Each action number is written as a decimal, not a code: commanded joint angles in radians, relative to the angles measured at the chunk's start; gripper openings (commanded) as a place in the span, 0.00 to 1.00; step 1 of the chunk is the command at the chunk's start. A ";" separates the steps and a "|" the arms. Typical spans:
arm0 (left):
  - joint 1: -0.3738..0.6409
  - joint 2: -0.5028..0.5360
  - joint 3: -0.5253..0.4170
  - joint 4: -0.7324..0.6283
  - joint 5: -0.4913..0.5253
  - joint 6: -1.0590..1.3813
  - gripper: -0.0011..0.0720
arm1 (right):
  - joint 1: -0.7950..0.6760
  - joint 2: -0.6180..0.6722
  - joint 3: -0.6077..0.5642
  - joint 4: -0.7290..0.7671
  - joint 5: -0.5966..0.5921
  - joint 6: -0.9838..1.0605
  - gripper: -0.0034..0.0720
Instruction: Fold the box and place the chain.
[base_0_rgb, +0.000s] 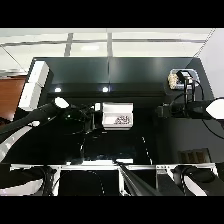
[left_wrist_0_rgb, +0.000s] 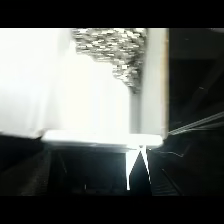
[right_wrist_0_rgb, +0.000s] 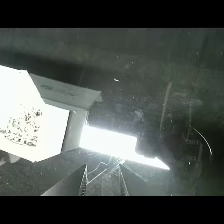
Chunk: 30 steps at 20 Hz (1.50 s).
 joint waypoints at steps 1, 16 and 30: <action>-0.012 -0.002 0.006 0.014 -0.004 -0.007 0.99 | 0.000 0.000 0.000 0.000 -0.008 0.000 0.36; -0.060 -0.012 0.021 -0.010 0.054 -0.003 0.54 | 0.043 -0.042 -0.050 0.042 -0.162 0.034 0.96; -0.060 -0.012 0.021 -0.011 0.049 -0.004 0.54 | 0.160 -0.467 0.239 0.264 -0.120 -0.788 0.97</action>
